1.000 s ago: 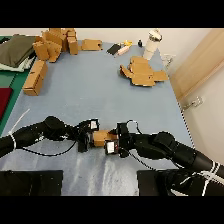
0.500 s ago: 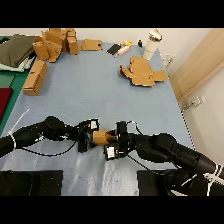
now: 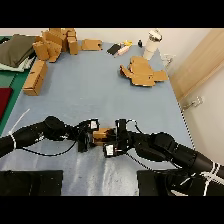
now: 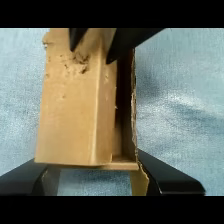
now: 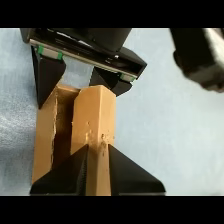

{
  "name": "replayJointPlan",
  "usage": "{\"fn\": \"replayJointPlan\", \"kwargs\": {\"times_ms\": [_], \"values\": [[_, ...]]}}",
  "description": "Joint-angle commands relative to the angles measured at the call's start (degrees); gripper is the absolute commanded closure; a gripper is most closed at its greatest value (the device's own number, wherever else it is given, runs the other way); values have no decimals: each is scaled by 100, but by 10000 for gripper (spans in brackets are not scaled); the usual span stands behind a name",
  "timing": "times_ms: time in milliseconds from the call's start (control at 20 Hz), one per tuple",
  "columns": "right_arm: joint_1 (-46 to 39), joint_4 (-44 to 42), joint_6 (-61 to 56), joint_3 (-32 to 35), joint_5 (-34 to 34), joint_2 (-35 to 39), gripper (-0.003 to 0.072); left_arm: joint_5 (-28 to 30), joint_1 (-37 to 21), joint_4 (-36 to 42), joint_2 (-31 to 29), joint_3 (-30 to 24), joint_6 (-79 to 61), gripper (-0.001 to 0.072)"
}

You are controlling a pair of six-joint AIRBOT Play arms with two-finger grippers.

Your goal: Fold the box.

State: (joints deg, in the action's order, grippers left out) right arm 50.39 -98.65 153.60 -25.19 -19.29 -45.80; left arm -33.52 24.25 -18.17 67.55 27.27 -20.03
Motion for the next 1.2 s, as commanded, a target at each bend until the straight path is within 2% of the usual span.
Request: {"fn": "replayJointPlan", "kwargs": {"times_ms": [0, 250, 650, 750, 850, 900, 950, 1050, 1150], "values": [[2, -225, -15, -4, -205, -42, 496, 0, 4, -2, 0, 4, -2, 377], [116, -782, -13, 4, -647, -33, 496, 0, 4, -2, 0, 2, -2, 377], [114, -1060, -66, -31, -911, 35, 513, 0, 4, -2, 0, 2, -2, 377], [114, -1338, -1069, -236, -1172, 503, 514, 0, 4, 0, -2, 4, -2, 377], [114, -2055, -3469, -225, -1458, 1049, 514, 0, 4, 0, 0, 2, -2, 377], [120, -2356, -4723, -81, -1467, 1180, 537, 0, 4, 0, 0, 2, -2, 377], [179, -2662, -5847, 136, -1414, 1231, 681, -2, 4, -2, -2, 2, -2, 377], [387, -2979, -7410, 647, -756, 1202, 684, 0, 4, 0, -2, 4, -2, 377], [509, -2977, -8424, 1010, 411, 1104, 684, 2, 4, 0, 0, 2, -2, 377]]}}
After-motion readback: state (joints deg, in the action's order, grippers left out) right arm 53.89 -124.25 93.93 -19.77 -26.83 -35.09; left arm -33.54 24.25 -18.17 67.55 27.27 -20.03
